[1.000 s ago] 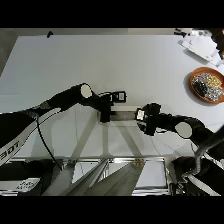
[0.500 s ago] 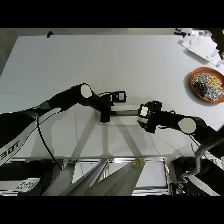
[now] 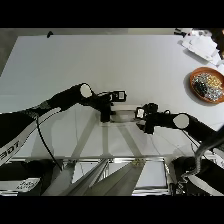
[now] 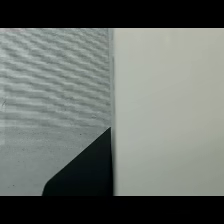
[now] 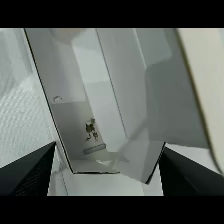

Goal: Fold the box and place the chain.

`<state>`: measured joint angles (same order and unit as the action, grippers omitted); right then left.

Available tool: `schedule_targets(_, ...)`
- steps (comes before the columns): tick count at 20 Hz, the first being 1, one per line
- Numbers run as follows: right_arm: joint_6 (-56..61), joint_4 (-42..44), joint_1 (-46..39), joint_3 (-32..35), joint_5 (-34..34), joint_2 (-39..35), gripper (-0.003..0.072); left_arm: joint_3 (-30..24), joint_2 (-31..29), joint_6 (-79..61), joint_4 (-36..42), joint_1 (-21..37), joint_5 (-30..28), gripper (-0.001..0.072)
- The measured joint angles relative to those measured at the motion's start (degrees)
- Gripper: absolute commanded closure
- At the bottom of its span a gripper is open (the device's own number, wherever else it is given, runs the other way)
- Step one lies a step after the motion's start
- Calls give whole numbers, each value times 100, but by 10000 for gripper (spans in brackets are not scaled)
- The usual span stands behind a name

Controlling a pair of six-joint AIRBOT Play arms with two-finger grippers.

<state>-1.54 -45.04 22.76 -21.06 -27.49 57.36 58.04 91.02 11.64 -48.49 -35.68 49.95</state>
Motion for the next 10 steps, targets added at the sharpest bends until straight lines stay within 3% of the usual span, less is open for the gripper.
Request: schedule_targets(10, -883, 833, -4, 0, 122, 372, -13, 0, -2, 17, -4, 0, 63, 700)
